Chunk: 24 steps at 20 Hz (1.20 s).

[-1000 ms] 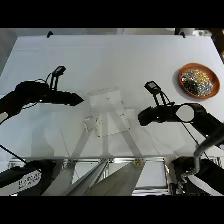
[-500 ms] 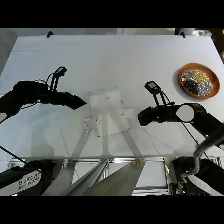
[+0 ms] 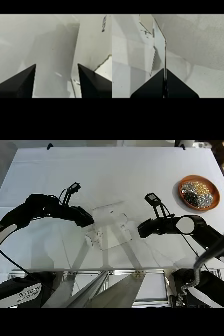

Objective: Fold the box and place the chain.

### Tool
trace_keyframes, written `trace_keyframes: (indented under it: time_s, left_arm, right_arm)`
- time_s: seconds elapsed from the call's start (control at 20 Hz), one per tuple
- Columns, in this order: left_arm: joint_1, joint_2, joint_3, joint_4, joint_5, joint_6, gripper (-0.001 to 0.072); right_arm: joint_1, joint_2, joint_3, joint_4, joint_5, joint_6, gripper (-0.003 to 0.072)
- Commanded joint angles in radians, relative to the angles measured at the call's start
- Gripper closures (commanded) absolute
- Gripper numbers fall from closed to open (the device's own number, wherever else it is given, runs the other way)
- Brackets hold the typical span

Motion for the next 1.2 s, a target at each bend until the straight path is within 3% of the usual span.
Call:
trace_keyframes:
  time_s: [0.0,0.2,0.45,0.9,1.15]
  left_arm:
    - [0.004,-0.006,0.001,-0.003,-0.015,0.025,0.013]
    - [0.117,-0.006,0.001,0.002,-0.013,0.014,0.013]
    - [0.25,-0.006,0.0,0.021,0.129,0.03,0.0129]
    - [0.05,-0.008,0.0,-0.04,0.097,0.097,0.0128]
    - [-0.031,-0.009,0.0,-0.058,-0.034,0.101,0.0128]
  right_arm:
    - [0.001,-0.001,0.0,0.001,0.001,0.0,0.0674]
    - [0.001,0.0,0.0,0.004,0.001,0.0,0.0674]
    - [0.001,-0.001,0.0,0.004,0.001,0.0,0.0674]
    - [0.001,0.0,0.0,0.004,0.0,0.0,0.0674]
    - [0.001,-0.001,0.0,0.004,0.0,0.0,0.0674]
